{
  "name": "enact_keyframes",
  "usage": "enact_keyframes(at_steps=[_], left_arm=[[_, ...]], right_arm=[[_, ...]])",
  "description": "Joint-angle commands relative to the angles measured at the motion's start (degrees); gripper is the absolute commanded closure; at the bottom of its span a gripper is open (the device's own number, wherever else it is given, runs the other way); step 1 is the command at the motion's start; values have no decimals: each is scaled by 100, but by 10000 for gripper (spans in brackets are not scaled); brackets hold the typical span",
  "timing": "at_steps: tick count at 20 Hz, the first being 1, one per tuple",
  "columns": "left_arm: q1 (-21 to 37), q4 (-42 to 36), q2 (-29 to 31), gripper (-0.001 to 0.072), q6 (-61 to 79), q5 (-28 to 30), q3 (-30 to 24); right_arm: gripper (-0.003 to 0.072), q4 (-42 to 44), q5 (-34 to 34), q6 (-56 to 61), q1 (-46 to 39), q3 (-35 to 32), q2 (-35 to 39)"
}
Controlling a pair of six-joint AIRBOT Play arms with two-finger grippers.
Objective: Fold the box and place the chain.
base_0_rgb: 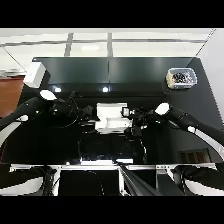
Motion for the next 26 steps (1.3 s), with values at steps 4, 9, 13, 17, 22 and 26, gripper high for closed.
enact_keyframes(at_steps=[4, 9, 13, 17, 22, 26], left_arm=[[-560, 1078, -2, 316, -1375, 131, 597], [-1029, 1722, -2, 316, -2304, 299, 817], [-1300, 2199, -4, 316, -2789, 382, 817], [-1491, 2695, -4, 316, -3311, 472, 817], [-1556, 2933, -4, 316, -3703, 472, 817], [-1849, 3617, -11, 359, -4253, 446, 824]], right_arm=[[578, 2, 0, 2, 2, 0, 0], [578, 2, -2, 2, 2, 0, 0], [579, 2, -2, 2, 2, 0, 0], [578, 2, -2, 2, 2, 0, 0], [578, 2, -2, 2, 2, 0, 0], [579, 2, -2, 0, 2, 0, 0]])
